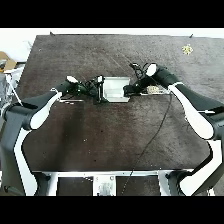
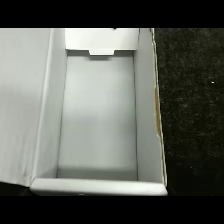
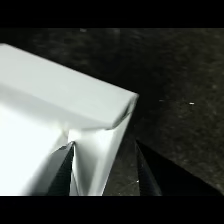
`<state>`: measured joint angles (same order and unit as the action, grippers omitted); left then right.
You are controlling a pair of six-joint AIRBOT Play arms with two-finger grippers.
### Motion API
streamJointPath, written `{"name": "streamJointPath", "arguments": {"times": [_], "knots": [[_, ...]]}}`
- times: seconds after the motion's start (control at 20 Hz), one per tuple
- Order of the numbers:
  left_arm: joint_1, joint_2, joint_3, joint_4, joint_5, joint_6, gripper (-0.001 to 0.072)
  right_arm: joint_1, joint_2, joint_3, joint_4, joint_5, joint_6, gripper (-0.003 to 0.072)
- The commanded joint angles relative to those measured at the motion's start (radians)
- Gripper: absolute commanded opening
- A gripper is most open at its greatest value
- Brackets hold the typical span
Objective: Fold the box and place the chain.
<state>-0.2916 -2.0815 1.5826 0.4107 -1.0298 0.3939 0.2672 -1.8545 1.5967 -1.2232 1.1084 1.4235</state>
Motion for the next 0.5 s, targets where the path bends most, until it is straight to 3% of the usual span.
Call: {"name": "streamJointPath", "arguments": {"times": [0.0,0.2,0.3,0.45], "knots": [[0.000,0.000,0.000,0.000,0.000,0.000,0.0270,0.070,-0.036,0.079,-0.155,0.037,0.138,0.0430],[0.000,0.000,0.000,0.000,0.000,0.000,0.0269,0.129,-0.050,0.126,-0.311,0.039,0.266,0.0428],[0.001,0.000,0.000,0.000,0.000,0.000,0.0270,0.128,-0.051,0.125,-0.331,0.051,0.315,0.0318],[0.001,0.000,0.000,0.000,0.000,0.000,0.0269,0.128,-0.054,0.124,-0.344,0.061,0.381,0.0318]]}}
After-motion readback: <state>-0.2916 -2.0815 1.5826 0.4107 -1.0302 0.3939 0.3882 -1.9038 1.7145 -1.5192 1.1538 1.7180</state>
